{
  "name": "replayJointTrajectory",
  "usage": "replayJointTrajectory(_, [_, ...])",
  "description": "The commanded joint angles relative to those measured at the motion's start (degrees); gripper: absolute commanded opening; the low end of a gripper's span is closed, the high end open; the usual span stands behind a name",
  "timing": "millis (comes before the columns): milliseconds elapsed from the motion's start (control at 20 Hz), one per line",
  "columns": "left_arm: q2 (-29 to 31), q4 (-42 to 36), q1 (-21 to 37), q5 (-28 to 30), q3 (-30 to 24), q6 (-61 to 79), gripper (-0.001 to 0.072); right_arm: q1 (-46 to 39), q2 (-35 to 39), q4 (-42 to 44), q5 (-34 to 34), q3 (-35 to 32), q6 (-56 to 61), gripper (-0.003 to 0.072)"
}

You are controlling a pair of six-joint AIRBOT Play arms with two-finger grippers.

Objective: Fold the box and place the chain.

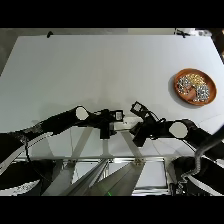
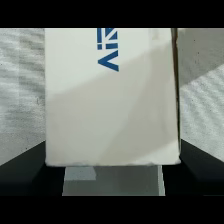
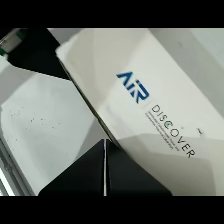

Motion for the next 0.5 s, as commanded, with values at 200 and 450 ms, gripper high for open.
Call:
replayJointTrajectory(200, [0.0,0.0,0.0,-0.2,0.0,0.1,0.0491,0.0,4.9,6.6,-4.4,-0.2,-4.7,0.0010])
replayJointTrajectory(450, [0.0,0.0,0.0,-0.2,0.0,0.1,0.0491,0.0,4.5,-0.9,-4.5,-0.2,-0.5,0.0009])
